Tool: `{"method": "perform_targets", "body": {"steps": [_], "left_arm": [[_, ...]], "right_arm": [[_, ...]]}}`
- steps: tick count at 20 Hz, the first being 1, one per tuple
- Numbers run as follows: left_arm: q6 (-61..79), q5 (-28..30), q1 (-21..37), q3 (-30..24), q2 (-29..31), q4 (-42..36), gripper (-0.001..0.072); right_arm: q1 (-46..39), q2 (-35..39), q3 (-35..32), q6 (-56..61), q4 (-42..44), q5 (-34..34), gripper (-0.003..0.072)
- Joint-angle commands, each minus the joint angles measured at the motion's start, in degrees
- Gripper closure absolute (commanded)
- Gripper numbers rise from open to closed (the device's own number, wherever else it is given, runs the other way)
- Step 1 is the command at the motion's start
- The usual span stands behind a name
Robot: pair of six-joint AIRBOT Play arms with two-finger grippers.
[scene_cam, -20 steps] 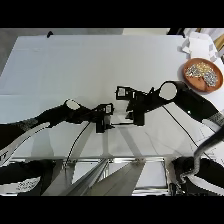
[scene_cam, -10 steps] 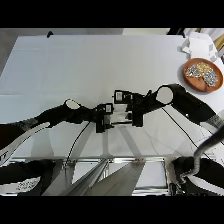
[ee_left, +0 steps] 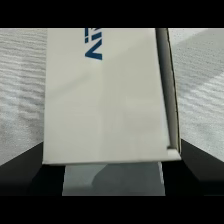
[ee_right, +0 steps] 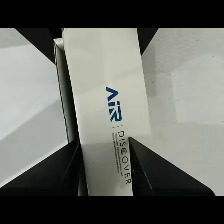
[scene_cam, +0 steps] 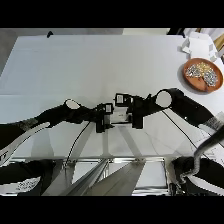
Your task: Fold the box and place the chain.
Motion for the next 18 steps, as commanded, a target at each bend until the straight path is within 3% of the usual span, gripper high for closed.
{"method": "perform_targets", "body": {"steps": [1,11,12,14,18], "left_arm": [[0.02,-0.15,-0.02,0.0,0.04,0.04,0.039],[0.0,-0.13,-0.02,0.0,0.04,0.04,0.039],[0.02,-0.13,-0.02,0.0,0.04,0.04,0.039],[0.0,-0.13,-0.02,0.0,0.04,0.04,0.039],[0.0,-0.13,-0.02,0.0,0.04,0.04,0.039]], "right_arm": [[0.7,0.26,-0.61,0.0,0.02,1.62,0.0365],[1.51,4.33,-0.61,0.13,0.48,1.66,0.0326],[1.51,4.33,-0.61,0.31,0.48,1.66,0.0333],[1.51,4.31,-0.66,1.03,-0.11,1.53,0.0415],[1.51,4.33,-2.49,1.05,-0.09,0.9,0.0468]]}}
